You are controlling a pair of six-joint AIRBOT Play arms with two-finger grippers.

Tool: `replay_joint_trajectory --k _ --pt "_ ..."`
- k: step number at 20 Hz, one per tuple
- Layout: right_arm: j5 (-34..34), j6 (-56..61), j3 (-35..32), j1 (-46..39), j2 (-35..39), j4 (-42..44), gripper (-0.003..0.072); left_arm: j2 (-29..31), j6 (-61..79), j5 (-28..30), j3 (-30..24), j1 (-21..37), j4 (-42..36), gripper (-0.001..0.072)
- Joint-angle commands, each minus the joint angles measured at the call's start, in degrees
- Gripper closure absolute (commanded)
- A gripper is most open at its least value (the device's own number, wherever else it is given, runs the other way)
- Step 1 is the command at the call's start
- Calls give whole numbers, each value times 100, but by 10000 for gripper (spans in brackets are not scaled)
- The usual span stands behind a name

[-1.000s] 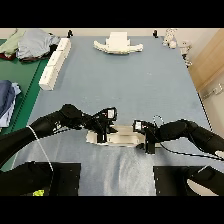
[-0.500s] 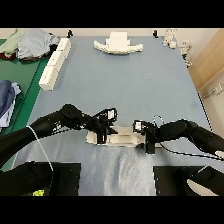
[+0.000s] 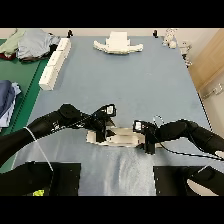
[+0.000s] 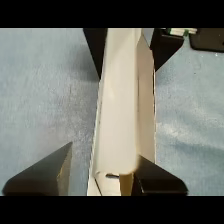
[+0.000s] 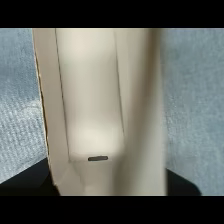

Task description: Fold the box.

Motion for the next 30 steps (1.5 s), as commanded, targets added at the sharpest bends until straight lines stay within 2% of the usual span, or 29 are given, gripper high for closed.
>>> replay_joint_trajectory --k 1,3,5,6,7,8,10,12,14,15,18,21,24,30 --pt "2 0 4 -2 -4 7 224 479 -2044 -131 4 214 1239 285" --pt "2 0 4 -2 -4 7 224 1025 -3582 -708 4 498 2409 286" --pt "2 0 4 -2 -4 7 224 1578 -5049 -1480 4 761 2907 290" --pt "2 0 4 -2 -4 7 224 1818 -5709 -1834 4 824 2920 423" --pt "2 0 2 -2 -4 7 224 1991 -6203 -2151 4 817 2916 692" --pt "2 0 2 -2 -4 7 224 2092 -6505 -2404 2 734 2761 696" --pt "0 0 2 -2 -4 7 224 2039 -7302 -2411 -22 352 2114 696" --pt "2 0 2 -2 -4 7 224 1742 -7475 -1858 -31 -306 1390 697" --pt "4 0 4 -2 -4 7 224 1283 -7462 -949 26 -857 785 696" --pt "2 0 4 -2 -4 9 224 1005 -7466 -586 157 -964 719 696" --pt "2 0 2 -2 -4 7 224 313 -7488 -87 662 -787 719 697" --pt "2 0 4 -2 -4 7 224 -175 -7635 -28 1043 -358 726 697" --pt "2 0 2 -2 -4 7 224 -415 -7901 -46 1088 -46 776 696" --pt "2 0 4 -2 -4 7 224 -949 -7938 -142 1086 -7 822 697"
